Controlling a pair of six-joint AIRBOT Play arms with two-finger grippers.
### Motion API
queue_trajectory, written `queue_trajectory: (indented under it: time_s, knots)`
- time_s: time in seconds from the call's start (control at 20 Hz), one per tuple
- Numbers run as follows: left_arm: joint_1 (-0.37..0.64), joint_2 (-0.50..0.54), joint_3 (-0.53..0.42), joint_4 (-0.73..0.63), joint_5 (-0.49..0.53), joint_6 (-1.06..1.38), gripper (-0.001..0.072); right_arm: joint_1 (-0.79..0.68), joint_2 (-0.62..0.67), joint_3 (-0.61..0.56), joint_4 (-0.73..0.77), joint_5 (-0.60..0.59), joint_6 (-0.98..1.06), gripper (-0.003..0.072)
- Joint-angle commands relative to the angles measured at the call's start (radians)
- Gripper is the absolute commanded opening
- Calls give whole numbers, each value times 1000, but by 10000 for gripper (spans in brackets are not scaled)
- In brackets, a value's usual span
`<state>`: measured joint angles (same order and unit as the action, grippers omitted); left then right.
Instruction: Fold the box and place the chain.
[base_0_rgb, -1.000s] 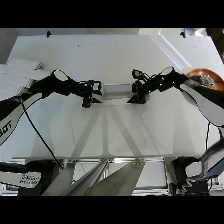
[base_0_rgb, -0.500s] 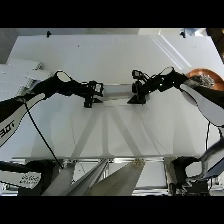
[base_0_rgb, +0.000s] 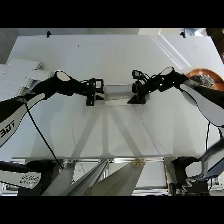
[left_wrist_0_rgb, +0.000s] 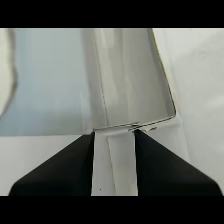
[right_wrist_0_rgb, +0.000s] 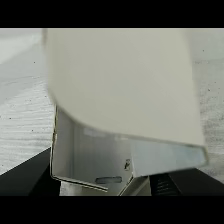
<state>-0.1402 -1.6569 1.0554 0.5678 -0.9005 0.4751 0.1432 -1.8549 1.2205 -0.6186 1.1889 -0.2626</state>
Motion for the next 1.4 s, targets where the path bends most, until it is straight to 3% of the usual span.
queue_trajectory:
  time_s: [0.0, 0.75, 1.15, 1.25, 1.35]
  knots:
    - [-1, 0, 0, -28, -39, 0, 250, 0, -1, 0, 0, 0, 1, 408]
    - [19, 0, -2, 66, -22, -83, 255, 0, -1, 0, 0, 0, 1, 408]
    - [14, 0, -2, 30, -100, -82, 250, 0, -1, 0, 0, 0, 1, 408]
    - [14, 0, -2, 27, -98, -79, 147, 0, -1, 0, 0, 0, 1, 408]
    - [14, 0, -2, 27, -87, -79, 133, 0, -1, 0, 0, 0, 1, 408]
